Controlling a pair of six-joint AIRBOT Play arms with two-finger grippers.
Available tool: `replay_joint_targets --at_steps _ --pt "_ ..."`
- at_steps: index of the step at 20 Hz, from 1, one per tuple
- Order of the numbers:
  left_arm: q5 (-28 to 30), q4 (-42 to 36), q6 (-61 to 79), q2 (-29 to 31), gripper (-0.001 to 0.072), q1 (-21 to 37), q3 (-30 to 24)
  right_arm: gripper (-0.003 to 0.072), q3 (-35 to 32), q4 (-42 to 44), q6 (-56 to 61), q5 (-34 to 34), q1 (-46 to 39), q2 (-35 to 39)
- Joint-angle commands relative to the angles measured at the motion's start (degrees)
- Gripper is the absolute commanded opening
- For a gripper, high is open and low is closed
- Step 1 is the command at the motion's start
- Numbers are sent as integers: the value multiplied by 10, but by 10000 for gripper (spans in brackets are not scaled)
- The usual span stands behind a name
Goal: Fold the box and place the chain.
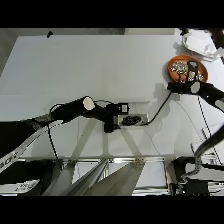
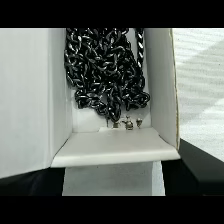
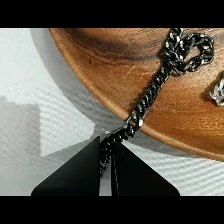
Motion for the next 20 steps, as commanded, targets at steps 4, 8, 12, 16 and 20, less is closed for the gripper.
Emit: replay_joint_targets --at_steps 4,8,12,16,20 --pt "0 0 0 0 344 0 0 17 4 0 -12 15 0 73" --pt "0 0 0 0 344 0 0 17 4 1 -55 104 0 183" --pt "0 0 0 0 344 0 0 15 4 27 -78 224 0 268" --pt "0 0 0 0 344 0 0 15 4 111 -115 299 0 354" --pt "0 0 0 0 344 0 0 15 4 207 -167 367 0 444"
